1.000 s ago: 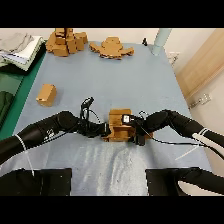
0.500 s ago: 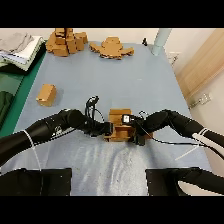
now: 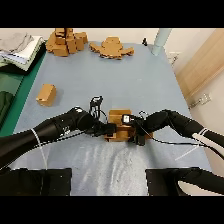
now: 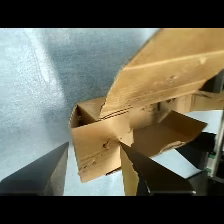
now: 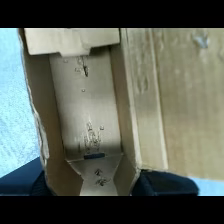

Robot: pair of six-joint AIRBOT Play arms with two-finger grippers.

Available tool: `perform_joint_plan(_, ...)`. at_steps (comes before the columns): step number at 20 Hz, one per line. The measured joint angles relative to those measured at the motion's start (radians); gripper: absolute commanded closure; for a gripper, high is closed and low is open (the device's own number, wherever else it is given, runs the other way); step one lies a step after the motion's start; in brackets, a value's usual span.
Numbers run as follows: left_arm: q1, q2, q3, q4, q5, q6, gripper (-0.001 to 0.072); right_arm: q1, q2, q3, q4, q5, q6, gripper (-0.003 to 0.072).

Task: Fold the box.

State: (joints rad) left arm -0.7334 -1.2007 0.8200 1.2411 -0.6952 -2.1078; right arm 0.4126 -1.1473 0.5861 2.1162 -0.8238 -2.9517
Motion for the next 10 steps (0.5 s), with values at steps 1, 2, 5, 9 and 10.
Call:
perform_joint_plan(1,-0.006,-0.006,0.008,0.011,-0.011,-0.009,0.021,0.0,0.0,0.0,0.0,0.0,0.0,0.0094)
perform_joint_plan(2,-0.013,-0.014,0.021,0.025,-0.023,-0.019,0.021,0.0,0.0,0.0,0.0,0.0,0.0,0.0094)
perform_joint_plan(5,-0.039,-0.048,0.075,0.097,-0.08,-0.071,0.0209,0.0,0.0,0.0,0.0,0.0,0.0,0.0094)
perform_joint_plan(9,-0.076,-0.114,0.173,0.194,-0.167,-0.143,0.021,0.0,0.0,0.0,0.0,0.0,0.0,0.0094)
perform_joint_plan(10,-0.082,-0.134,0.201,0.21,-0.181,-0.155,0.021,0.0,0.0,0.0,0.0,0.0,0.0,0.0094)
